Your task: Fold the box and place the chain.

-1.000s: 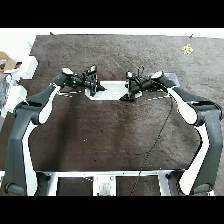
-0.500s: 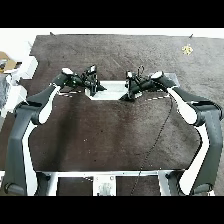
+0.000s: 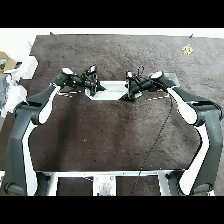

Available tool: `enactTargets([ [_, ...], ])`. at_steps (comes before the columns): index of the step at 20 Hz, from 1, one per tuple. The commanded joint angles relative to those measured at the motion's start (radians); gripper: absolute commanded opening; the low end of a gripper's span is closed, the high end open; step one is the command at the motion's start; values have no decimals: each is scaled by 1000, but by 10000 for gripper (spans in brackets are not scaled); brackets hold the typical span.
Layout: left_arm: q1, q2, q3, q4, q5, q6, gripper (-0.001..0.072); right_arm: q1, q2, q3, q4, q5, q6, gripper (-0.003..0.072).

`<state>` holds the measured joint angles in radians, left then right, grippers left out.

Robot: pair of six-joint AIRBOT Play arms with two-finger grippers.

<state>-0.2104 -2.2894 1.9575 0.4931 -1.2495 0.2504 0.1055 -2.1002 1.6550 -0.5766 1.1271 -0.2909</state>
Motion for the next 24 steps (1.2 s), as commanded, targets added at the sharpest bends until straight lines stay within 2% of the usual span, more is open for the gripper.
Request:
enactTargets([
  [1, 0, 2, 1, -33, -2, -40, 358, -1, -1, 1, -3, 10, -1, 385],
  [6, 16, 25, 4, -51, -30, -67, 352, -1, -1, 1, -3, 10, -1, 386],
  [13, 148, 164, 3, -55, -151, -220, 352, -1, -1, 1, -3, 10, -1, 385],
  [17, 97, 154, -2, -55, -253, -287, 338, -1, -1, 1, -3, 10, -1, 385],
  [19, 50, 147, -6, -48, -251, -287, 8, -1, -1, 1, -3, 10, -1, 385],
  [24, -2, 146, -5, -50, -208, -286, 11, -1, -1, 1, -3, 10, -1, 386],
])
